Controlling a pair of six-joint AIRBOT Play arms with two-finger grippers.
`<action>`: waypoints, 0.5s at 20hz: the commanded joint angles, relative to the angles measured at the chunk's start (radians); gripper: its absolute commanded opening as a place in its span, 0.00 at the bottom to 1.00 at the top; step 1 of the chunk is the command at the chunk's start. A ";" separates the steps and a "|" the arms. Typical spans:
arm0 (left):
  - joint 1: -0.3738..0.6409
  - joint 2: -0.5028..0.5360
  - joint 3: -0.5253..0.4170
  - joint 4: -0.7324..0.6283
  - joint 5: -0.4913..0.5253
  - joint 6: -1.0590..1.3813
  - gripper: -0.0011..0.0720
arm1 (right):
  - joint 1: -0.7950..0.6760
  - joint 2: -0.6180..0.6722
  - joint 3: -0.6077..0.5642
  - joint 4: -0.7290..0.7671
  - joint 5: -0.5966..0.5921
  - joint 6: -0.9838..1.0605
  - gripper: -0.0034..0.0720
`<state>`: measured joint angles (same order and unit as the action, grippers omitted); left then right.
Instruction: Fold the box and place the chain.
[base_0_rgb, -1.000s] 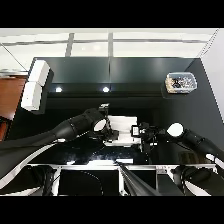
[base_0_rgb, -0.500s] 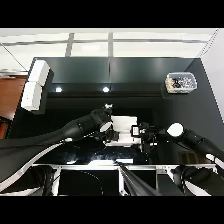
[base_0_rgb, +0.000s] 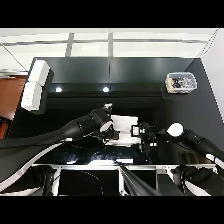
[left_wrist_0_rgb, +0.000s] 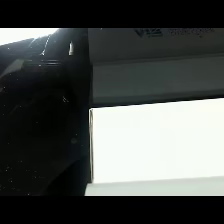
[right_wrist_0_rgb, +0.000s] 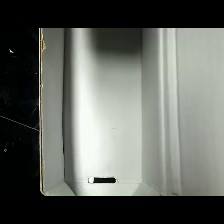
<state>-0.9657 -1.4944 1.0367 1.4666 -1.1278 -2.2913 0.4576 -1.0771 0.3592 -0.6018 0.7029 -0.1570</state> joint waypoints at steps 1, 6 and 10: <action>-0.001 0.000 0.000 -0.010 -0.002 0.001 0.05 | 0.000 0.000 0.000 -0.001 0.000 -0.002 0.45; 0.001 0.000 0.010 -0.009 -0.010 0.001 0.43 | 0.000 0.000 0.000 -0.001 0.000 -0.002 0.45; 0.001 0.000 0.033 0.024 -0.015 -0.009 0.43 | 0.000 0.000 0.000 -0.001 0.000 -0.002 0.45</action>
<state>-0.9653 -1.4952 1.0561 1.4635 -1.1378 -2.2894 0.4576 -1.0771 0.3592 -0.6044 0.7040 -0.1600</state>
